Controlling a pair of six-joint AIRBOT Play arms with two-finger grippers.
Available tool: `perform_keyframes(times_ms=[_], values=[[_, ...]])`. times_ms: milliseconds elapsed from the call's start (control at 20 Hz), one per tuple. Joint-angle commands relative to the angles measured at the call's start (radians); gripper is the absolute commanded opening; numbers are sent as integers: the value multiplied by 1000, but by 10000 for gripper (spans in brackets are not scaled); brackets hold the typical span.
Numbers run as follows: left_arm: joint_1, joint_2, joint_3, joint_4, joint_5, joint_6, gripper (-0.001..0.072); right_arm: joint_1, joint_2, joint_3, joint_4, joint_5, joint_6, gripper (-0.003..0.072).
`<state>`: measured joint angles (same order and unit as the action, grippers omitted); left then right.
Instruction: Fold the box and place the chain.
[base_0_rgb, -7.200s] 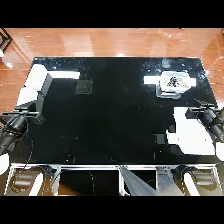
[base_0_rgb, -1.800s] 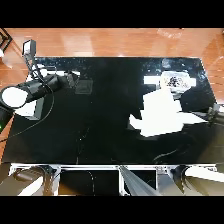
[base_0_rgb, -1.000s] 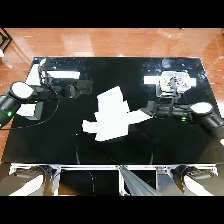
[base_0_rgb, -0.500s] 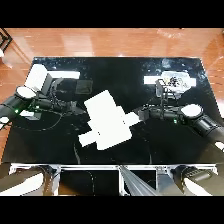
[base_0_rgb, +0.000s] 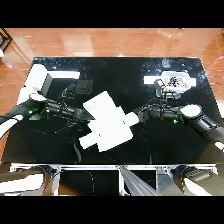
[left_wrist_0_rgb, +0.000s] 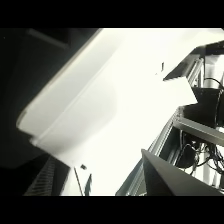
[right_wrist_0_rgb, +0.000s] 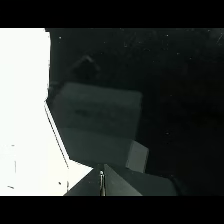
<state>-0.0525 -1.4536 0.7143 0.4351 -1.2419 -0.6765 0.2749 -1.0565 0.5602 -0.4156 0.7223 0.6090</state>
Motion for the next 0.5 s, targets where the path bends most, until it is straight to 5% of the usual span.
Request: perform_keyframes(times_ms=[0, 450], values=[[-30, -62, -2, -36, -15, 51, 639, 1, 0, 0, 2, 3, 2, 19], [-116, -106, -1, -24, -70, 252, 605, 1, 0, 0, 0, 18, 23, 19]])
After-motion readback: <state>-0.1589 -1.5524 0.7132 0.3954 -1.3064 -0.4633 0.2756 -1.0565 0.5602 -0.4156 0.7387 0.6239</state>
